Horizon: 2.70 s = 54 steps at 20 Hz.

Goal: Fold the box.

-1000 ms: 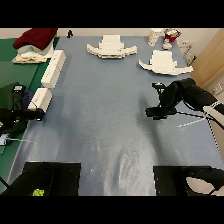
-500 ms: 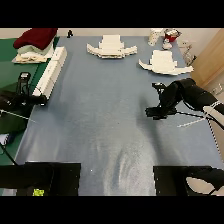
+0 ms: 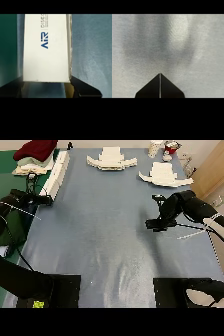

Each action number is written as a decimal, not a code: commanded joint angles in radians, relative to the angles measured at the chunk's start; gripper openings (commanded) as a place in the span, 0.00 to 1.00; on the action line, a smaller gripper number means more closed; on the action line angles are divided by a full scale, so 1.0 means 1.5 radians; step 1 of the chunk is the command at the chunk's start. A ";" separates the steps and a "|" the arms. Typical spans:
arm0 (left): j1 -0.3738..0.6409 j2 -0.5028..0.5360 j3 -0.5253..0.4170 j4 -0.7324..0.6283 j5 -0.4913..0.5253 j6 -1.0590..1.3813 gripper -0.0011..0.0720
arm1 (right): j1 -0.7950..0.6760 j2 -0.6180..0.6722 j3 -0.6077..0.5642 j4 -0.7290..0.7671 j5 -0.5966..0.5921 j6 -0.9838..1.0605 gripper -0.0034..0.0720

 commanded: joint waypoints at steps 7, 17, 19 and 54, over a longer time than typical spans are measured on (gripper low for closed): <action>-0.012 -0.028 0.028 -0.015 -0.010 0.000 0.64 | 0.000 -0.001 0.001 0.000 0.000 0.000 0.05; -0.012 -0.029 0.028 -0.023 -0.017 -0.001 0.97 | 0.000 -0.001 0.001 0.000 0.000 0.000 0.05; -0.007 -0.022 0.028 -0.020 -0.026 -0.001 0.97 | 0.000 -0.001 0.001 0.000 0.000 0.000 0.05; -0.536 0.334 -0.144 0.170 -0.341 -0.420 0.04 | 0.000 -0.001 0.001 0.000 0.000 0.000 0.05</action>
